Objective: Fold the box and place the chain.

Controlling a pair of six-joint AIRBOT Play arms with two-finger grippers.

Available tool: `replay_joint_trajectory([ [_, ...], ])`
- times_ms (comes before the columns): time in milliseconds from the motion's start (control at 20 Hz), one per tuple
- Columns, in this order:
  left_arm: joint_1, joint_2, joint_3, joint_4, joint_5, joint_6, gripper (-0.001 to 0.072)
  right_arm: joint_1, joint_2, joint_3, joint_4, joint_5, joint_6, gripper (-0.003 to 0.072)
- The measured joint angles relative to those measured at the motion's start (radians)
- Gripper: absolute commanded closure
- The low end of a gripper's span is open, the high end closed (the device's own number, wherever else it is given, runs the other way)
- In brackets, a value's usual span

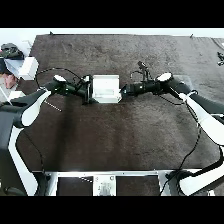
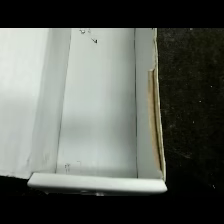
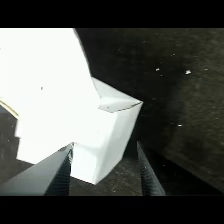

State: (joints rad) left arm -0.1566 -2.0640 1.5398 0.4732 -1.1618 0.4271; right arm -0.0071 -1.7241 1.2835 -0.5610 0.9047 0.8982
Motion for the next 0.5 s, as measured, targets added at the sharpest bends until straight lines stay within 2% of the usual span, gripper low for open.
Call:
replay_joint_trajectory([
  [500,0.000,0.000,0.000,-0.003,0.000,0.000,0.0362,0.039,-0.006,0.008,0.007,-0.005,0.044,0.0250],
])
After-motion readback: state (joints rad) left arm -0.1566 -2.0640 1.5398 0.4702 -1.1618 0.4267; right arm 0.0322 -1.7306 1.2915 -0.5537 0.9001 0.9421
